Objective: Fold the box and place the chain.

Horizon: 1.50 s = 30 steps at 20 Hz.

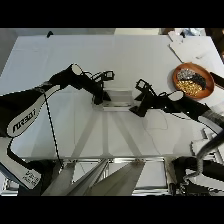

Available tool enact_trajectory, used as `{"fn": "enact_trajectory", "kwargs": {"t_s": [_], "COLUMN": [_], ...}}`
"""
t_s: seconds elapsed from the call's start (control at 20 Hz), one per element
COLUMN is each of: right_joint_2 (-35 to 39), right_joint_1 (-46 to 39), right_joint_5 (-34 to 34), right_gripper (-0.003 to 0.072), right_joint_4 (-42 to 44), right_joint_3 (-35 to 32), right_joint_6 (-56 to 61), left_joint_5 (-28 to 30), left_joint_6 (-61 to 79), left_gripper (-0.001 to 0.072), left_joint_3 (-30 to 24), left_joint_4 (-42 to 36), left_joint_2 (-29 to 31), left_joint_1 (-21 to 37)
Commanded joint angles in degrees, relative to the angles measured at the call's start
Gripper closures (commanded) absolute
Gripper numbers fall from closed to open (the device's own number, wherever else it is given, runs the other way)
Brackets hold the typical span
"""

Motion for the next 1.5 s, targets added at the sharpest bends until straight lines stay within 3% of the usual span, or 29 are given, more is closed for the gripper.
{"fn": "enact_trajectory", "kwargs": {"t_s": [0.0, 0.55, 0.8, 1.45], "right_joint_2": [-2.3, -5.6, -13.7, -17.7], "right_joint_1": [0.0, -0.1, -4.2, -3.7], "right_joint_5": [2.0, 10.7, 21.6, 21.9], "right_gripper": [-0.0009, -0.0009, -0.0009, -0.0009], "right_joint_4": [-0.9, -3.0, -2.6, -1.6], "right_joint_3": [2.6, 8.0, 13.7, 14.9], "right_joint_6": [-3.2, -12.5, -13.0, -16.3], "left_joint_5": [0.0, 0.0, 0.0, 0.0], "left_joint_6": [0.0, 0.0, 0.0, 0.0], "left_gripper": [0.0701, 0.0701, 0.0701, 0.0701], "left_joint_3": [0.0, 0.0, 0.0, 0.0], "left_joint_4": [0.0, 0.0, 0.0, 0.0], "left_joint_2": [0.0, 0.0, 0.0, 0.0], "left_joint_1": [0.0, 0.0, 0.0, 0.0]}}
